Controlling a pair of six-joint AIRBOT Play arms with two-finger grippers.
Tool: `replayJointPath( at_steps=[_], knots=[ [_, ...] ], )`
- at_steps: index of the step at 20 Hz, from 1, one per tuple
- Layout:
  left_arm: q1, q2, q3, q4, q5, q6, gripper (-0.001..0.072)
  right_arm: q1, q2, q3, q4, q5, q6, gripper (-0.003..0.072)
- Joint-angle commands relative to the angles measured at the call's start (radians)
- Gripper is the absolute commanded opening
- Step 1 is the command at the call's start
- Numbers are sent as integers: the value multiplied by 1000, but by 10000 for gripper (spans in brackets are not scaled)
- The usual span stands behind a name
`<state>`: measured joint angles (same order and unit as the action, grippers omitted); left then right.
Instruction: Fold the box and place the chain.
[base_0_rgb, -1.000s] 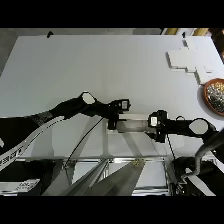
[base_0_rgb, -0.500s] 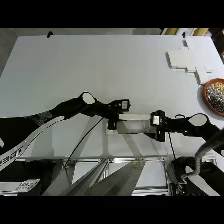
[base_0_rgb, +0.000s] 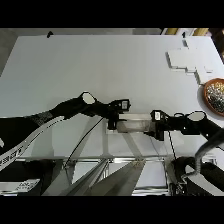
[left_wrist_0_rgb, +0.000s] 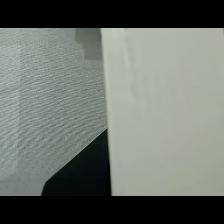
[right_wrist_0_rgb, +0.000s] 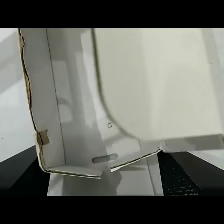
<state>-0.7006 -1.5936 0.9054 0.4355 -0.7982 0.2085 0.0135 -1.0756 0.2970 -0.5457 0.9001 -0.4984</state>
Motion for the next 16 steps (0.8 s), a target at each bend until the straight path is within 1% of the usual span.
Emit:
replayJointPath(
  at_steps=[1, 9, 13, 16],
  knots=[
    [1, 0, 0, 0, 0, 0, 10, -2, -31, 13, 27, 1, -11, 659],
    [1, 0, 0, 0, 0, 0, 10, 13, -42, 13, 39, 6, -27, 659],
    [1, 0, 0, 0, 0, 0, 10, 16, -72, 13, 34, 5, -31, 658],
    [1, 0, 0, 0, 0, 0, 10, 17, -76, 14, 35, 3, -35, 643]
  ],
)
